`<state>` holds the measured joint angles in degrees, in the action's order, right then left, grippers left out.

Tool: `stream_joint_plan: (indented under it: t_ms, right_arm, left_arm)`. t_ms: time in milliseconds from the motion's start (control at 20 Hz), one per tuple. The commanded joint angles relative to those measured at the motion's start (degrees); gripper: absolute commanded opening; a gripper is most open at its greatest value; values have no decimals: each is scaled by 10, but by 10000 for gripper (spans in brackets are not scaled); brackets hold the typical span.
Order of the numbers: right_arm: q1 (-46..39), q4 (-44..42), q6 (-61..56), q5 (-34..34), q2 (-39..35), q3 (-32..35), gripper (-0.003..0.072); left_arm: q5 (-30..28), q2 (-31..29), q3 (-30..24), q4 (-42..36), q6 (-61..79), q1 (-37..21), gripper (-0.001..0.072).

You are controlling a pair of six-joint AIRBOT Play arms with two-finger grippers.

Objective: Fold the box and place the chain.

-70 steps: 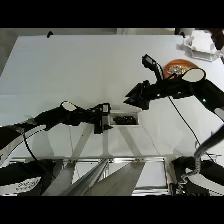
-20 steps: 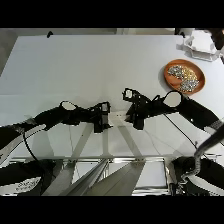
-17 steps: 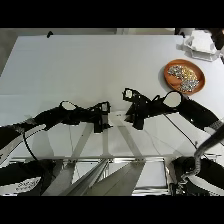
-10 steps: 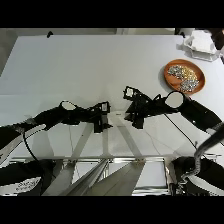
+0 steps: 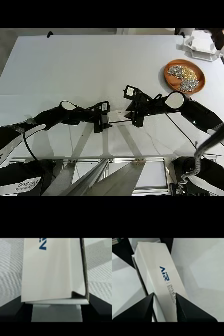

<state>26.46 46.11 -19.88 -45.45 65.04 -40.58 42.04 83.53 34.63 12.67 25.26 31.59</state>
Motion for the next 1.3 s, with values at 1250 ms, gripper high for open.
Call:
stream_joint_plan:
  t_ms: [1250]
  right_arm:
    - [0, -45, -6, 29, 0, 33, 260]
  left_arm:
    - [2, 0, 0, 2, 2, 0, 410]
